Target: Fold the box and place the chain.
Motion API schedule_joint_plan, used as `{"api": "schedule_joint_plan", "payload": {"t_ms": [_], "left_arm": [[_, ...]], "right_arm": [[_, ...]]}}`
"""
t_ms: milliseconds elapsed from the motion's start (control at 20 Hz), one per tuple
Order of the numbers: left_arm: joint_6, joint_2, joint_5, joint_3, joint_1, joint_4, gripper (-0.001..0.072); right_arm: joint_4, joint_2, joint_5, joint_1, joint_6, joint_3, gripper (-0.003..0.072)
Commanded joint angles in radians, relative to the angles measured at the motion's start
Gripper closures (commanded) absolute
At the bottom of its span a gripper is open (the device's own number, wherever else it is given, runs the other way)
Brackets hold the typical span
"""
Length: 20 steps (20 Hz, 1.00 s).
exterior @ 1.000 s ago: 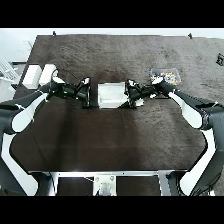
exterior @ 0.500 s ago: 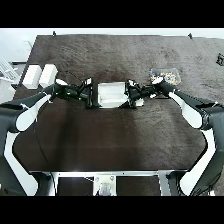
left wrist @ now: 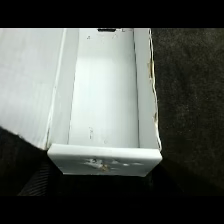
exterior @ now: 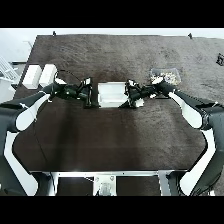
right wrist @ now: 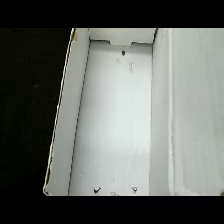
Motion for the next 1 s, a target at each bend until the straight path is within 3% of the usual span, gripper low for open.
{"api": "schedule_joint_plan", "payload": {"t_ms": [0,200,400,950], "left_arm": [[0.003,-0.001,-0.006,0.002,0.002,0.004,-0.0007],[0.006,-0.008,-0.008,0.014,0.002,0.0,-0.0007],[-0.031,-0.07,-0.082,0.103,0.003,0.013,-0.0007],[-0.001,-0.071,-0.049,0.103,0.0,0.023,-0.0006]], "right_arm": [[0.0,0.0,-0.001,0.0,0.0,0.0,0.0095],[0.0,0.0,-0.001,0.0,0.0,0.0,0.0095],[0.0,0.0,-0.001,0.0,0.0,0.0,0.0095],[0.0,0.0,-0.001,0.0,0.0,0.0,0.0095]]}}
